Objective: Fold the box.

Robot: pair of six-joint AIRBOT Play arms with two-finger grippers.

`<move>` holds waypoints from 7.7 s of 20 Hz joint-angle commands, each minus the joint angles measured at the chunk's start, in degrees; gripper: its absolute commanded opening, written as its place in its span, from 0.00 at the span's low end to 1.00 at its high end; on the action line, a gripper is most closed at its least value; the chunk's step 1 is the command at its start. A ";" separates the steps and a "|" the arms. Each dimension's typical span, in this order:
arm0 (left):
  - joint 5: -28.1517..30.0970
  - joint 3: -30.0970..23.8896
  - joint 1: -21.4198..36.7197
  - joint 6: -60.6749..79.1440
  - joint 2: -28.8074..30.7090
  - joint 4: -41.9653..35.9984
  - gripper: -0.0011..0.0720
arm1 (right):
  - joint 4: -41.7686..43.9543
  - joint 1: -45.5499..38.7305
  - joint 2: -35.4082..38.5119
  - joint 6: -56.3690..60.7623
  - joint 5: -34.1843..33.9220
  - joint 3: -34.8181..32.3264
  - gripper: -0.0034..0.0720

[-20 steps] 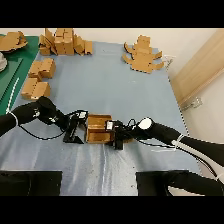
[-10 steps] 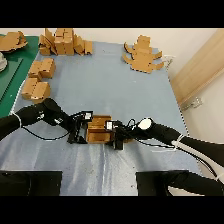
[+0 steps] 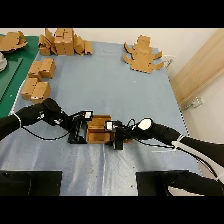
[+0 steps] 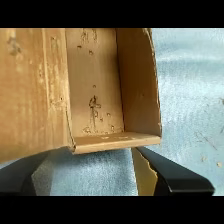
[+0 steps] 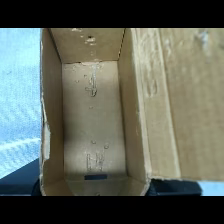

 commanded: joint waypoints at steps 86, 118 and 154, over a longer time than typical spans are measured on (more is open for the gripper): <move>11.30 -8.20 -5.66 0.90 5.62 -11.47 0.57 | -0.15 -0.02 -0.04 -0.20 -0.90 0.02 0.80; 11.30 -8.20 -5.66 0.90 5.62 -11.47 0.57 | -11.17 -5.25 7.04 10.99 7.65 0.39 0.99; 11.30 -8.20 -5.66 0.90 5.62 -11.47 0.57 | -1.97 -7.54 22.77 83.65 14.32 0.37 0.32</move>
